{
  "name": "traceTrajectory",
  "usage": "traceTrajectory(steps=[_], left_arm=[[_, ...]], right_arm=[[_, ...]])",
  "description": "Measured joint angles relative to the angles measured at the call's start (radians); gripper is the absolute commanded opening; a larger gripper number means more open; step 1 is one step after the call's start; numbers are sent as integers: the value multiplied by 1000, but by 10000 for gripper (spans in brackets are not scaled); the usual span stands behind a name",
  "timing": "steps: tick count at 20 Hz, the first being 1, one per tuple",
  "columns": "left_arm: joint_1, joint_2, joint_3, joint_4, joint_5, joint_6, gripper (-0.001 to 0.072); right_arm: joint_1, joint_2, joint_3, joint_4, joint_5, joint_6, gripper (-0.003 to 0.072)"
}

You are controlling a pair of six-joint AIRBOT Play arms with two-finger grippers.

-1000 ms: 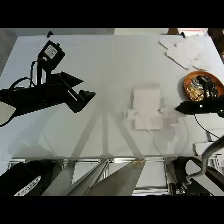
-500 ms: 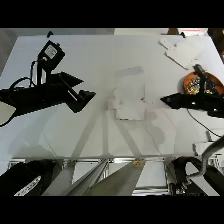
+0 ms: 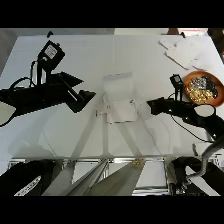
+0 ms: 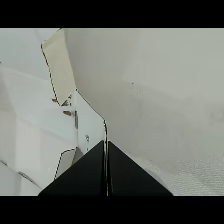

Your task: Fold the box and place the chain.

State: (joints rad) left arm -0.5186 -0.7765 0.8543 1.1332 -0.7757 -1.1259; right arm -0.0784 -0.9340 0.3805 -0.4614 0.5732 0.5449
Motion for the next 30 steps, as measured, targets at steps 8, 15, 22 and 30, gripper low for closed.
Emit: traceTrajectory(steps=[8,15,22,30], left_arm=[[0,0,0,0,0,0,696],[0,0,0,0,0,0,696],[0,0,0,-12,0,0,696],[0,0,0,-105,0,-3,193]], right_arm=[[43,0,-78,51,-116,-3,13],[46,0,-84,56,-127,-4,14],[46,0,-84,54,-128,-4,14],[46,0,-84,54,-129,-4,14]])
